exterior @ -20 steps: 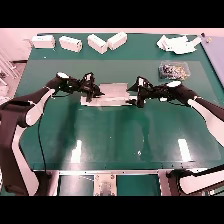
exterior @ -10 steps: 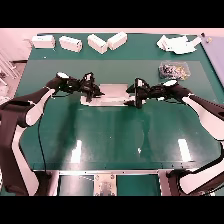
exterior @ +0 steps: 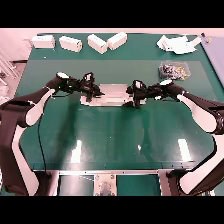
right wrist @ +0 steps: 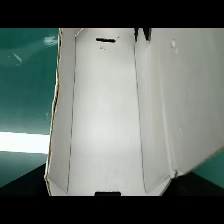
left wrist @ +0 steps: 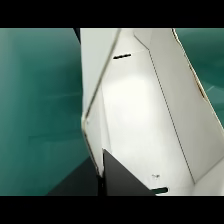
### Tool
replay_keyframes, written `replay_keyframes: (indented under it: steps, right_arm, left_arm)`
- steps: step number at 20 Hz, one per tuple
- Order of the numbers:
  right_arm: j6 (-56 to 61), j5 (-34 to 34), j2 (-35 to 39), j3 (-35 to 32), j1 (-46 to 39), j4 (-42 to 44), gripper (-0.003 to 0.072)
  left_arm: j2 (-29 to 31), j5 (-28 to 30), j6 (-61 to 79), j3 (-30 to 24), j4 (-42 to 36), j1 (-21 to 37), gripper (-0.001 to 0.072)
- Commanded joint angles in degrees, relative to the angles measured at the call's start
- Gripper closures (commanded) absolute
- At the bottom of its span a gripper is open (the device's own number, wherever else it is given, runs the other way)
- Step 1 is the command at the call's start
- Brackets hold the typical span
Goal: Fold the box and place the chain.
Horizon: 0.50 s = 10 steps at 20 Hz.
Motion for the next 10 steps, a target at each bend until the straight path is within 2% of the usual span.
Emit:
replay_keyframes:
  steps: [1, 10]
  right_arm:
    - [-0.3, 3.1, -2.2, 2.4, 0.1, 0.0, 0.002]
    - [0.3, 5.3, -4.9, 4.9, 0.4, -0.4, 0.002]
  left_arm:
    - [0.0, 0.0, 0.0, 0.0, 0.0, 0.0, 0.0689]
    - [0.0, 0.0, 0.0, 0.0, 0.0, 0.0, 0.0689]
